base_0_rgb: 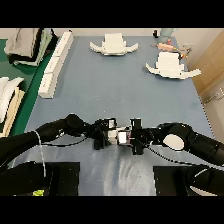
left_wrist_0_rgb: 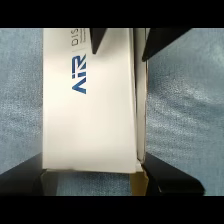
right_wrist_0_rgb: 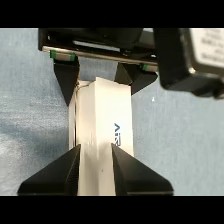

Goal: Fold the box.

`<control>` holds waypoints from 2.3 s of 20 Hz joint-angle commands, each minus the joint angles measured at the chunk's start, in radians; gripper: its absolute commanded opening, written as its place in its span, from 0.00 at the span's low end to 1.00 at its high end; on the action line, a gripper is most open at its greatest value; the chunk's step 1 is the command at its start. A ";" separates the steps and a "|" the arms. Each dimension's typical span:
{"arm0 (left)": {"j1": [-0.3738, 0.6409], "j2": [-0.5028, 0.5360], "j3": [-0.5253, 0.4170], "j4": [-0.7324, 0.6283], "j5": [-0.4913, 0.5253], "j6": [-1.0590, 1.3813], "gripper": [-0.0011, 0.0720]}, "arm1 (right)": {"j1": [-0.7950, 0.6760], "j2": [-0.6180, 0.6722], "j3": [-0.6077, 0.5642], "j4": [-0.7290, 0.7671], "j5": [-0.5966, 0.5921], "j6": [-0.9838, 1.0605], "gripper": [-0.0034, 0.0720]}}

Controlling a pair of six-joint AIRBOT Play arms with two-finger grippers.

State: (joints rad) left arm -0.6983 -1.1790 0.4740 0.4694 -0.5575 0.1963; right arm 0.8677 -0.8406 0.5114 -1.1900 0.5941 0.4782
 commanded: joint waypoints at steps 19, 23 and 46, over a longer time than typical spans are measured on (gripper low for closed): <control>0.000 0.001 0.000 -0.002 0.000 -0.003 0.69 | 0.013 0.159 -0.277 0.328 -0.449 0.430 0.05; 0.000 0.001 0.000 -0.002 0.000 -0.003 0.70 | 0.045 0.121 -0.286 0.329 -0.447 0.431 0.05; 0.000 0.001 0.000 -0.002 0.000 -0.002 0.69 | 0.106 0.157 -0.285 0.356 -0.468 0.439 0.05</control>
State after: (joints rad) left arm -0.6991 -1.1790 0.4740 0.4679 -0.5598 0.1944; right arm 0.9737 -0.7235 0.1997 -0.8341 0.1543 0.9188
